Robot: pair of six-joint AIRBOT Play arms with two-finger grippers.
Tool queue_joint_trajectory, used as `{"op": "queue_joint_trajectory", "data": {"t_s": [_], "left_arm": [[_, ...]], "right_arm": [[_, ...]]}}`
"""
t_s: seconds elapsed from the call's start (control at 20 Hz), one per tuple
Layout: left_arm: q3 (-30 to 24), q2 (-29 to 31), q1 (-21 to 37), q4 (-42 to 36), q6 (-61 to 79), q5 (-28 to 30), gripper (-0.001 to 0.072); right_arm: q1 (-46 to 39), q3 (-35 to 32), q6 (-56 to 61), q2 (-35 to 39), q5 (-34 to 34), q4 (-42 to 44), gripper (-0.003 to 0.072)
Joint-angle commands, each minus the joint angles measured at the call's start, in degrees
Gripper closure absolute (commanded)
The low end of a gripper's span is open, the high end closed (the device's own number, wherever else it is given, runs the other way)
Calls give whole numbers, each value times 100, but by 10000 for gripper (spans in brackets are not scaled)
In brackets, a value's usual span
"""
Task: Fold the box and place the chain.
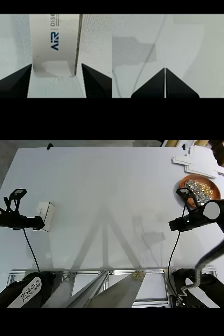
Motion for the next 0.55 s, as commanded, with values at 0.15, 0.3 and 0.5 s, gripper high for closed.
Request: {"op": "queue_joint_trajectory", "data": {"t_s": [0.15,0.3,0.5], "left_arm": [[-4,1165,0,-17,-96,-114,12],[-4,1873,0,-20,-94,-103,13],[-4,2435,0,-44,-94,-94,13]], "right_arm": [[-4,-2,0,4,2,0,664],[-4,-2,2,4,2,0,664],[-4,-2,2,4,2,0,664]]}}
